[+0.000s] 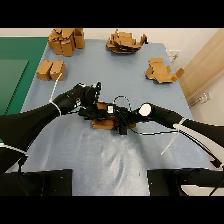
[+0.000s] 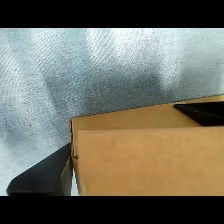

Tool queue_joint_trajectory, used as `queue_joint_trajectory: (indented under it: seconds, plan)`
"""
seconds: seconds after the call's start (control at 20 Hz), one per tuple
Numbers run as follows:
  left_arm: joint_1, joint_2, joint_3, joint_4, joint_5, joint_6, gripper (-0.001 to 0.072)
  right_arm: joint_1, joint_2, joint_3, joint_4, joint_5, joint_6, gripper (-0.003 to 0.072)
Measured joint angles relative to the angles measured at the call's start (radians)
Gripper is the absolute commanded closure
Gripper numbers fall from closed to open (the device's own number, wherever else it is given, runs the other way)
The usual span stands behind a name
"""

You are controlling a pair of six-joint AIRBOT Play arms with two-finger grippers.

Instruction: Fold the box.

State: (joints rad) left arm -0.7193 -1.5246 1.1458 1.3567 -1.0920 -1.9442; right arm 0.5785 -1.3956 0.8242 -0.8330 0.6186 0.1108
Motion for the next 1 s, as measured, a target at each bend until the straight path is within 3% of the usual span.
queue_joint_trajectory:
  seconds: [0.5, 0.55, 0.9, 0.95, 1.0]
  plan:
    - [-0.017, -0.001, 0.019, 0.125, -0.072, -0.098, 0.0363, 0.0, 0.0, 0.0, 0.003, 0.003, -0.001, 0.0299]
    - [-0.019, -0.001, 0.019, 0.132, -0.073, -0.103, 0.0694, 0.0, 0.0, 0.0, 0.002, 0.003, -0.001, 0.0299]
    - [-0.04, -0.001, 0.021, 0.13, -0.072, -0.095, 0.069, 0.0, 0.0, 0.0, 0.001, 0.004, 0.004, 0.0299]
    - [-0.043, -0.001, 0.021, 0.127, -0.068, -0.093, 0.0653, 0.0, 0.0, 0.0, 0.001, 0.004, 0.004, 0.0299]
    - [-0.047, -0.001, 0.021, 0.124, -0.062, -0.088, 0.0403, 0.0, 0.0, 0.0, 0.0, 0.004, 0.003, 0.0299]
